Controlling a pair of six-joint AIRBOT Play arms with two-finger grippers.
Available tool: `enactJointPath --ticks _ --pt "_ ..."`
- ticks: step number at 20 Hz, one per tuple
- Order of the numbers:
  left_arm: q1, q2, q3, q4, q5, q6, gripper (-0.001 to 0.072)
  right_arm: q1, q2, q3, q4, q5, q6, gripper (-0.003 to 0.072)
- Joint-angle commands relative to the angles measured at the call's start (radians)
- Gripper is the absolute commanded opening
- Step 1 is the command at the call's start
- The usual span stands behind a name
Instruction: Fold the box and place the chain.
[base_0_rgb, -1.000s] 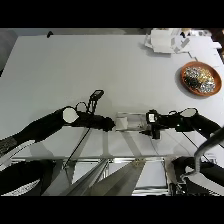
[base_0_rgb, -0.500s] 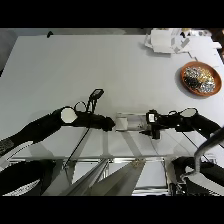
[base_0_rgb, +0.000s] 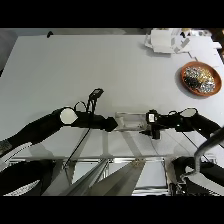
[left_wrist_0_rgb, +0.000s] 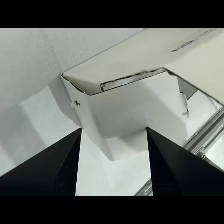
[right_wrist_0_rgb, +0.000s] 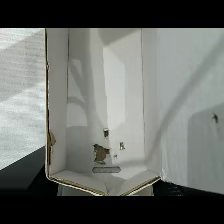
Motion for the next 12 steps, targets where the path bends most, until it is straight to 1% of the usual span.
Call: enactJointPath --ticks 1,5,7,10,12 --pt "-0.033 -0.037 0.056 0.119 -0.017 -0.167 0.0452 0.000 0.000 0.000 0.000 0.000 0.000 0.0397" --pt "-0.097 -0.106 0.158 0.297 -0.051 -0.431 0.0452 0.000 0.000 0.000 0.000 0.000 0.000 0.0397" --pt "-0.120 -0.142 0.214 0.388 -0.088 -0.548 0.0452 0.000 0.000 0.000 0.000 0.000 0.000 0.0397" --pt "-0.145 -0.186 0.294 0.524 -0.189 -0.736 0.0452 0.000 0.000 0.000 0.000 0.000 0.000 0.0397" --pt "-0.159 -0.216 0.351 0.612 -0.274 -0.842 0.0452 0.000 0.000 0.000 0.000 0.000 0.000 0.0397"
